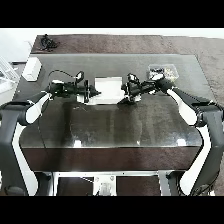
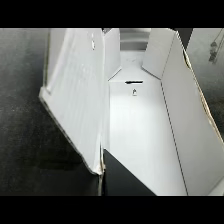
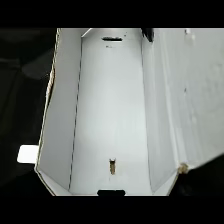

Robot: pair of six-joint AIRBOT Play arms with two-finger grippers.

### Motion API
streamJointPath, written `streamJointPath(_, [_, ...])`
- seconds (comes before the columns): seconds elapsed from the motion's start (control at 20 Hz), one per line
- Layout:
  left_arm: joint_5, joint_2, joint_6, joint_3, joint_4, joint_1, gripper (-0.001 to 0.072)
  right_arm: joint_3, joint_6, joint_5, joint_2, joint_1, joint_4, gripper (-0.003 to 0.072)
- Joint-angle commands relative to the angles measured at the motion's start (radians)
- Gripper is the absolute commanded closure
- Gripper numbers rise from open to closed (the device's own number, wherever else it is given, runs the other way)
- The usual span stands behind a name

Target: Fold the box and place the chain.

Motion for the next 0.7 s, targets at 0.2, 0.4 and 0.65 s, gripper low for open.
streamJointPath(0.2, [0.000,0.000,0.000,0.000,0.001,0.000,0.0689,0.003,-0.002,0.003,0.000,0.011,0.005,-0.0008])
streamJointPath(0.4, [0.000,0.000,0.000,0.000,0.001,0.000,0.0689,0.005,-0.008,0.000,-0.004,0.023,0.005,-0.0007])
streamJointPath(0.65, [0.000,0.000,0.000,0.000,0.001,0.000,0.0689,0.007,0.000,0.000,-0.004,0.023,-0.017,-0.0007])
